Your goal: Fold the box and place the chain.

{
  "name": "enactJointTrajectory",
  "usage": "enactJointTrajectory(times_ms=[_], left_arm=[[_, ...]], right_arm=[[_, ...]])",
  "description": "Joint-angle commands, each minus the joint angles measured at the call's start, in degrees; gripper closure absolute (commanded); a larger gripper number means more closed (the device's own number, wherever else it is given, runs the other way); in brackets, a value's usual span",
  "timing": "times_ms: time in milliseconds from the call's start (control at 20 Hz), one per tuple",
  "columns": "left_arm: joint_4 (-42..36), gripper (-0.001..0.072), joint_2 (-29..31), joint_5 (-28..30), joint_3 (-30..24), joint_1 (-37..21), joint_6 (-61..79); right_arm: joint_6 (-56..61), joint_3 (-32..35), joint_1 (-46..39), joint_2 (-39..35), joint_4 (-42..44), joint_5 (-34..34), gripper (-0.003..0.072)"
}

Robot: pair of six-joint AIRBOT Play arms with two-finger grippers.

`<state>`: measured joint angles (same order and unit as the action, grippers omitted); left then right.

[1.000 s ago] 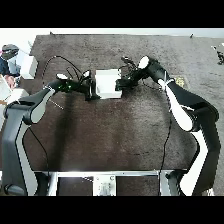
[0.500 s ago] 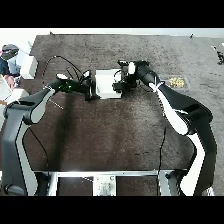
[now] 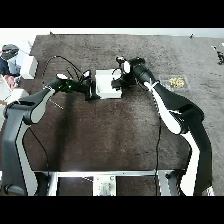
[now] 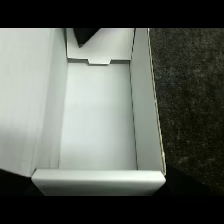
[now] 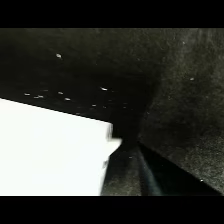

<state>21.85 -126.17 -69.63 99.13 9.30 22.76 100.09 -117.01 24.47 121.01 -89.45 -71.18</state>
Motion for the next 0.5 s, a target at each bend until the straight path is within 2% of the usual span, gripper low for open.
enactJointTrajectory(times_ms=[0,400,450], left_arm=[[0.02,0.0227,0.02,-0.02,-0.02,-0.07,0.00],[0.02,0.0226,0.02,-0.02,-0.02,-0.07,0.00],[0.02,0.0226,0.02,-0.02,-0.02,-0.07,0.00]], right_arm=[[1.03,-1.18,0.55,1.53,-1.51,-1.60,0.0364],[4.33,-1.18,1.95,1.51,-4.22,-0.13,0.0371],[4.68,-1.18,1.99,1.51,-4.20,-0.20,0.0480]])
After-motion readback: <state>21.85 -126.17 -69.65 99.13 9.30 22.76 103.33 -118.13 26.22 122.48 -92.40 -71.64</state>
